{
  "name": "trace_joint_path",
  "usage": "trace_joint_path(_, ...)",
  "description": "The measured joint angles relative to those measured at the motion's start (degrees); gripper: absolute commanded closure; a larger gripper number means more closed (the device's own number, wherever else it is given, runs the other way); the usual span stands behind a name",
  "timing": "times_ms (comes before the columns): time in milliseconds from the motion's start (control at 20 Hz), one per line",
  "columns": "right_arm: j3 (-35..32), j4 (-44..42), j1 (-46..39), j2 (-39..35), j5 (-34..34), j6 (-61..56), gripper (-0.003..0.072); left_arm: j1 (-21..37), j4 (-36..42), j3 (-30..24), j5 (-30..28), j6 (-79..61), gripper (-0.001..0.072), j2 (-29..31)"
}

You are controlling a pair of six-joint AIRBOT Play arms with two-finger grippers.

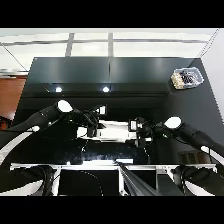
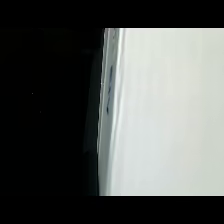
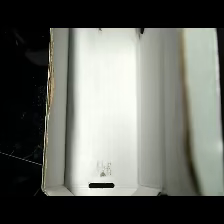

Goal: Fold the box and place the chain.

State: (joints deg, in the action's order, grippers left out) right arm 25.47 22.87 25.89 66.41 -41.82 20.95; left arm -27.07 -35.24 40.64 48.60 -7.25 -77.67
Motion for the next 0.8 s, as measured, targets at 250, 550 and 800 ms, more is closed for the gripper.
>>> trace_joint_path(250, 0.17, 0.9, 0.39, 0.42, 1.25, -1.49, 0.0059, 0.0, 0.0, 0.0, -0.09, 0.07, 0.0686, 0.0)
trace_joint_path(550, 0.7, 3.67, 1.84, 1.09, 2.89, -4.33, 0.0058, 0.0, -0.07, 0.0, -0.13, 0.07, 0.0686, 0.0)
trace_joint_path(800, 1.05, 4.5, 2.29, 1.46, 3.82, -5.88, 0.0059, 0.0, -0.04, 0.0, -0.2, 0.07, 0.0686, 0.0)
